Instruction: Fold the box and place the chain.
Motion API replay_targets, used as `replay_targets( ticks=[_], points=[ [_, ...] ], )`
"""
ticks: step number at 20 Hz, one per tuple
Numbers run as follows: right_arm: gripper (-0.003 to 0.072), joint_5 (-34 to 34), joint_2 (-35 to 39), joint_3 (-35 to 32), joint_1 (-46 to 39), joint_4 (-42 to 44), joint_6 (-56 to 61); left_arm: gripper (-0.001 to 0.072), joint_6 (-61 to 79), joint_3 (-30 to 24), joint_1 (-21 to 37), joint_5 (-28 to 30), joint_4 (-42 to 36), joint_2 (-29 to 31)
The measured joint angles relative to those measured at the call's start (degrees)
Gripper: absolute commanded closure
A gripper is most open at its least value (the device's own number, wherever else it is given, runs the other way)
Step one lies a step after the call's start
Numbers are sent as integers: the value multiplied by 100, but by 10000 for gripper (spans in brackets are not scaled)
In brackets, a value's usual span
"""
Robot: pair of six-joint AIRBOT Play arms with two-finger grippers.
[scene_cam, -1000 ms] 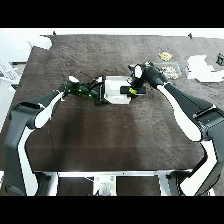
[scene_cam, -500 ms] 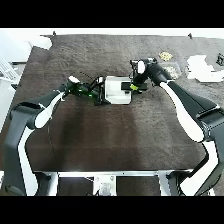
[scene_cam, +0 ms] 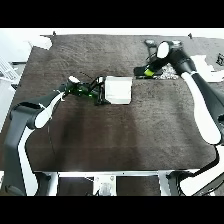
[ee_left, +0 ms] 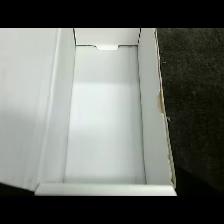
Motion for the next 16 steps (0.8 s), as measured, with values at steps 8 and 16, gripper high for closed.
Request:
replay_targets(
  ticks=[8,16],
  points=[
    [255,-1126,-636,385,-1615,577,-890,359,-2,0,0,2,2,0],
    [254,-1493,-1738,1099,-1982,1043,-1449,359,-2,0,0,0,2,0]
  ],
)
